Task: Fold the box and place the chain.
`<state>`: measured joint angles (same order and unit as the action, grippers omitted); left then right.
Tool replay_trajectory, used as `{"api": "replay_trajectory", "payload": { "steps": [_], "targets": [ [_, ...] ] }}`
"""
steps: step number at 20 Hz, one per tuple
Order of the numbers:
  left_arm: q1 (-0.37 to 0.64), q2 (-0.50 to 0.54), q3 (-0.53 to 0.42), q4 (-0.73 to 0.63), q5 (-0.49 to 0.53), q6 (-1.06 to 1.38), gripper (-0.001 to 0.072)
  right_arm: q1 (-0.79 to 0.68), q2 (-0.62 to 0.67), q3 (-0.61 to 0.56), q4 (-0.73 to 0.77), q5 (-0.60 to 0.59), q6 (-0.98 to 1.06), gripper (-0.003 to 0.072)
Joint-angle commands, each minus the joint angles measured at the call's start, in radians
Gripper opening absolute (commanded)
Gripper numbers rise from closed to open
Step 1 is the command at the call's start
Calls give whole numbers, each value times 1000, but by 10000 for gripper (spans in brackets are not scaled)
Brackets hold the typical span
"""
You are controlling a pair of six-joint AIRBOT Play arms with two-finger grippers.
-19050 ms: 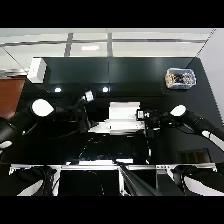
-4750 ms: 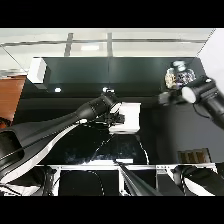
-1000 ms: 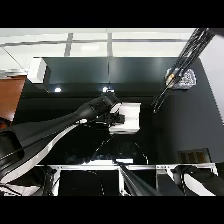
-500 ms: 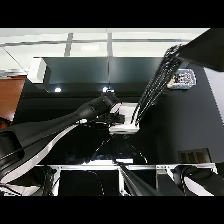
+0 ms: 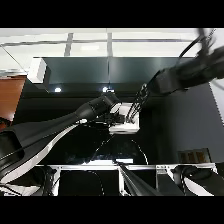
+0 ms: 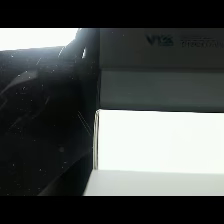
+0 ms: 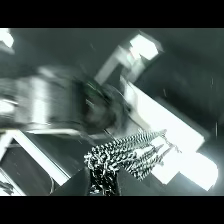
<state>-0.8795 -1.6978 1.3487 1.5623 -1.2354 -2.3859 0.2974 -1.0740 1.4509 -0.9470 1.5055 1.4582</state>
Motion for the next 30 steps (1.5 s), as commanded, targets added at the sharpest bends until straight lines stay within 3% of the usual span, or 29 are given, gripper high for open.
{"api": "replay_trajectory", "payload": {
  "steps": [1,6,9,11,12,13,17,21,28,29,30],
  "targets": [
    [1,0,0,0,0,0,26,4,0,-173,-27,-59,3,15],
    [1,0,0,0,1,0,26,53,-1,-376,94,-276,12,15],
    [1,0,0,0,0,0,26,68,-2,-443,89,-331,15,16],
    [1,0,0,0,1,0,26,63,-2,-455,37,-336,51,48],
    [1,0,0,0,1,0,26,63,-2,-455,18,-335,60,216],
    [1,0,0,0,1,0,27,63,-2,-455,3,-330,60,266],
    [1,0,0,0,0,0,26,-14,19,-454,-24,-257,51,265],
    [1,0,0,-1,1,-2,26,-125,79,-455,-176,-205,48,265],
    [0,0,16,-8,-26,-1,32,-131,93,-457,-210,-216,-2,266],
    [-1,3,33,-1,-61,-1,106,-130,93,-457,-210,-215,-2,265],
    [-2,12,47,13,-85,-1,225,-130,93,-457,-210,-214,-3,265]
  ]
}}
